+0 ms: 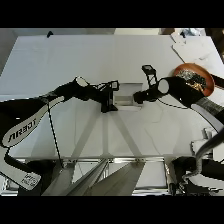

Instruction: Fold the box and place the chain.

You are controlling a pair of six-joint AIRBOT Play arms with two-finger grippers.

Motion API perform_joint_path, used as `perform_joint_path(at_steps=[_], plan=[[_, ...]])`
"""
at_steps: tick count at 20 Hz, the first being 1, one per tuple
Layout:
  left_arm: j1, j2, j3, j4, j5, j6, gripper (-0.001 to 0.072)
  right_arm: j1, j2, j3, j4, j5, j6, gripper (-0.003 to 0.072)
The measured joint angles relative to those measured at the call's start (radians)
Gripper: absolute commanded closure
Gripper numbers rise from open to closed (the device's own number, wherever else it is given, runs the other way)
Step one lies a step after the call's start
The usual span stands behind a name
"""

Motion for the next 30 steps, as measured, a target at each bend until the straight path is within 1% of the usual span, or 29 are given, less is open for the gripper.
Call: perform_joint_path(at_steps=[3, 6, 8, 12, 16, 17, 18, 20, 21, 22, 24, 25, 29, 30], plan=[[0.000, 0.000, 0.000, 0.000, 0.000, 0.000, 0.0555, 0.051, -0.002, 0.010, -0.117, 0.013, 0.133, 0.0287], [0.000, 0.000, 0.000, 0.000, 0.000, 0.000, 0.0555, 0.081, -0.013, 0.013, -0.177, 0.039, 0.220, 0.0295], [0.000, 0.000, 0.000, 0.000, 0.000, 0.000, 0.0555, 0.091, -0.029, 0.027, -0.198, 0.060, 0.271, 0.0331], [0.000, 0.000, 0.000, 0.000, 0.000, 0.000, 0.0555, 0.105, -0.080, 0.093, -0.217, 0.112, 0.356, 0.0331], [0.000, 0.000, 0.000, 0.000, 0.000, 0.000, 0.0555, 0.119, -0.111, 0.131, -0.223, 0.131, 0.423, 0.0331], [0.000, 0.000, 0.000, 0.000, 0.000, 0.000, 0.0555, 0.121, -0.117, 0.136, -0.224, 0.134, 0.441, 0.0347], [0.000, 0.000, 0.000, 0.000, 0.000, 0.000, 0.0555, 0.122, -0.124, 0.139, -0.225, 0.137, 0.457, 0.0391], [0.000, 0.000, 0.000, 0.000, 0.000, 0.000, 0.0555, 0.123, -0.135, 0.142, -0.225, 0.138, 0.479, 0.0403], [0.000, 0.000, 0.000, 0.000, 0.000, 0.000, 0.0555, 0.124, -0.141, 0.143, -0.225, 0.139, 0.486, 0.0422], [0.000, 0.000, 0.000, 0.000, 0.000, 0.000, 0.0555, 0.124, -0.146, 0.144, -0.225, 0.140, 0.491, 0.0503], [0.000, 0.000, 0.000, 0.000, 0.000, 0.000, 0.0555, 0.124, -0.156, 0.145, -0.230, 0.145, 0.498, 0.0632], [0.000, 0.000, 0.000, 0.000, 0.000, 0.000, 0.0555, 0.124, -0.159, 0.146, -0.232, 0.150, 0.500, 0.0671], [0.000, 0.000, 0.000, 0.000, 0.000, 0.000, 0.0555, 0.124, -0.165, 0.146, -0.232, 0.150, 0.504, 0.0668], [0.000, 0.000, 0.000, 0.000, 0.000, 0.000, 0.0555, 0.124, -0.165, 0.146, -0.232, 0.150, 0.505, 0.0623]])
